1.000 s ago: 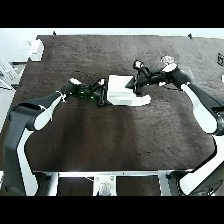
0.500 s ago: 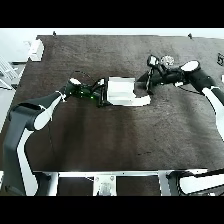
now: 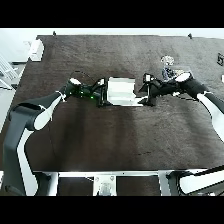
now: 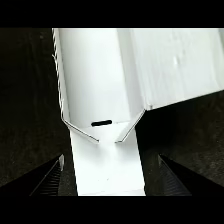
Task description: Fold the box and place the chain.
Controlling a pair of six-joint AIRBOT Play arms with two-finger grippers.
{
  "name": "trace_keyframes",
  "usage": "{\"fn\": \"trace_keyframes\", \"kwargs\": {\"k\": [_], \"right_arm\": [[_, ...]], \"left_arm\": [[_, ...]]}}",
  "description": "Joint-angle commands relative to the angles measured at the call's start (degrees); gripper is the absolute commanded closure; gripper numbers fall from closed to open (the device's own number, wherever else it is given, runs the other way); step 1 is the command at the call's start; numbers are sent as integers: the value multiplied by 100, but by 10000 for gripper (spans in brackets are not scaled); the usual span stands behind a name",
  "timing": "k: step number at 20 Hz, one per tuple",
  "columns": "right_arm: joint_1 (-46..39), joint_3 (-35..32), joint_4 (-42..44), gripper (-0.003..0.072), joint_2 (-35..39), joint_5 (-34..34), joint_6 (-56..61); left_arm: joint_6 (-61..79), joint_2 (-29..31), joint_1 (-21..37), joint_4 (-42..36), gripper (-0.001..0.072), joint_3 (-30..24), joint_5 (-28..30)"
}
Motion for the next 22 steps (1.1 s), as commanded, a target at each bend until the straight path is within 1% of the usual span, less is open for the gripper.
{"fn": "trace_keyframes", "kwargs": {"k": [1,4,7,9,15,22], "right_arm": [[-2,-20,-35,20,-101,-61,-37],[11,-20,-35,20,-101,-264,-42],[39,-20,-11,20,-101,-323,-140],[55,-20,7,20,-101,-400,-168],[57,-2,96,20,-101,-686,-339],[136,166,160,27,-120,-675,-339]], "left_arm": [[-396,0,4,2,236,0,94],[-566,-13,4,2,236,0,275],[-562,-101,4,-15,236,0,295],[-560,-98,4,-170,236,0,273],[-560,-98,4,-166,236,0,245],[-549,-98,4,109,236,0,184]]}}
